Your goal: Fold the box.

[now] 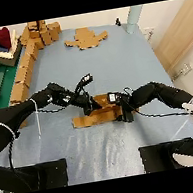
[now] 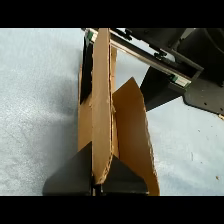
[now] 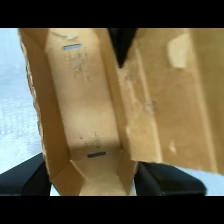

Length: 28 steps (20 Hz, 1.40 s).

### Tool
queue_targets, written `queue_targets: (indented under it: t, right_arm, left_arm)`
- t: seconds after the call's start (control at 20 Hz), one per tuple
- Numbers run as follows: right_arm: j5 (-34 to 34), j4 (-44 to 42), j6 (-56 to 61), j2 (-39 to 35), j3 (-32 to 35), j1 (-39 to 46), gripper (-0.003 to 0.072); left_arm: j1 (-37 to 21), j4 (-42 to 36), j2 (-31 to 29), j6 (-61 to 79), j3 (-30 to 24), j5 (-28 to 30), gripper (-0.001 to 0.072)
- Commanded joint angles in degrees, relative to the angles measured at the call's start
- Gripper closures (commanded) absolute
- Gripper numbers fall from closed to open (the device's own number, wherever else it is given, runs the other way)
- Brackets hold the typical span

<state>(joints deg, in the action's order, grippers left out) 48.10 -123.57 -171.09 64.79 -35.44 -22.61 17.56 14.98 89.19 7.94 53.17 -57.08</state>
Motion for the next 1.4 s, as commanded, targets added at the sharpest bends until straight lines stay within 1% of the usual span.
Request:
queue_targets:
  t: [0.0,0.25,0.5,0.7,0.95,1.35]
  right_arm:
    - [4.4,-1.3,-0.6,1.3,-0.3,0.1,-0.0034]
    - [4.3,-0.9,-0.3,1.3,-0.3,0.1,-0.0034]
    - [4.5,2.1,0.3,1.2,-0.3,0.1,-0.0034]
    - [4.0,1.5,0.2,1.4,-0.3,0.0,-0.0034]
    - [0.0,-0.7,0.2,1.3,-0.3,0.0,-0.0034]
    - [0.0,-0.5,0.0,3.8,-0.3,0.0,-0.0031]
  left_arm:
    - [0.0,0.0,0.0,0.0,0.0,0.0,0.0697]
    - [0.0,0.0,0.0,0.0,0.0,0.0,0.0697]
    - [0.0,0.0,0.0,0.0,0.0,0.0,0.0697]
    - [0.0,0.0,0.0,0.0,0.0,0.0,0.0697]
    - [0.0,0.0,0.0,0.0,0.0,0.0,0.0697]
    - [0.0,0.0,0.0,0.0,0.0,0.0,0.0697]
